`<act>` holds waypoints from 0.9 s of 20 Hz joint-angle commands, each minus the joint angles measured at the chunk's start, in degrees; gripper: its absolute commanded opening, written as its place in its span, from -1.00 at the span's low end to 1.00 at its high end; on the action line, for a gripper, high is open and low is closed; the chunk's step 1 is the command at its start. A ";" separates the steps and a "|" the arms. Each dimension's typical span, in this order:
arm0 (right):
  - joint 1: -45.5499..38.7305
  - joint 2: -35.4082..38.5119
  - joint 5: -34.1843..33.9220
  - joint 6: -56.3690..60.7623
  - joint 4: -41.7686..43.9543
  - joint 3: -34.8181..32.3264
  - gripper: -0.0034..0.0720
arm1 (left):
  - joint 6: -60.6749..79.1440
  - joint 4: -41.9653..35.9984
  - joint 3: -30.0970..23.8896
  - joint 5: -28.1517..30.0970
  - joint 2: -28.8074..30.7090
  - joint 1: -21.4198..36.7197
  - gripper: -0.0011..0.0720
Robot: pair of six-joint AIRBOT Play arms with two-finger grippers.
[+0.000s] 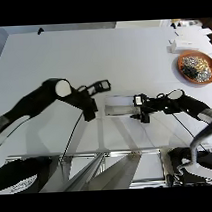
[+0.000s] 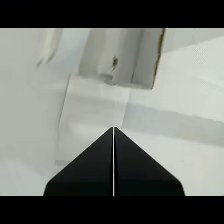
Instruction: Fold the box and place the chain.
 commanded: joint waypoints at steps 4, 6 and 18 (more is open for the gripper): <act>0.00 0.04 0.00 0.07 0.00 0.00 0.14 | -27.89 1.64 -5.42 0.74 4.76 8.57 -0.96; 0.00 0.04 0.00 0.07 0.00 0.00 0.14 | -35.10 -1.27 -10.75 6.36 4.63 10.08 -0.96; 0.00 0.04 0.00 0.07 0.00 0.00 0.14 | -32.94 -17.57 -14.75 13.81 -4.15 9.16 -0.96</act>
